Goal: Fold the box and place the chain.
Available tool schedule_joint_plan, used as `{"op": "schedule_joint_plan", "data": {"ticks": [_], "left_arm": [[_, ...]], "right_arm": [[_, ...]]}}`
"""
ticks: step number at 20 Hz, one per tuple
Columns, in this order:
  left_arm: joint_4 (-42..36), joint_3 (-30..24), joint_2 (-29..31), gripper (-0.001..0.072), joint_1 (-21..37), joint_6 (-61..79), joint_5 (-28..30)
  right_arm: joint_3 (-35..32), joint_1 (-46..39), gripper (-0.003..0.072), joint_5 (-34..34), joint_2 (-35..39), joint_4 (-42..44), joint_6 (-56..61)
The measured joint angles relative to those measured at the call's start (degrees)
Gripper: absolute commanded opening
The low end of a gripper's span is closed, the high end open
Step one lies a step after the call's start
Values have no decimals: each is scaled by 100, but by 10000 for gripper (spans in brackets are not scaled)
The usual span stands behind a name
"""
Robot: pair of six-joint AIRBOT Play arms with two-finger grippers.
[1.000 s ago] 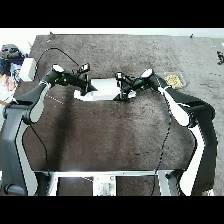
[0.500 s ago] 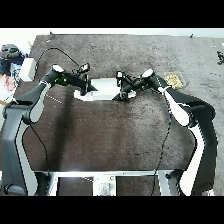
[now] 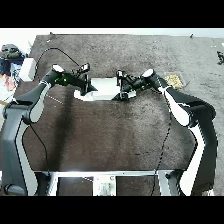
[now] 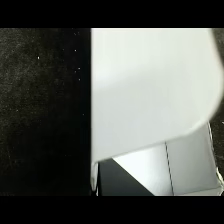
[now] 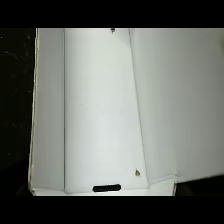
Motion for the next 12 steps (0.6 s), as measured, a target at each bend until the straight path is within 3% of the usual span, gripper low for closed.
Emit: {"op": "schedule_joint_plan", "data": {"ticks": [12], "left_arm": [[0,0,0,11,-2,0,0]], "right_arm": [[0,-2,593,-63,-35,-2,-4]]}}
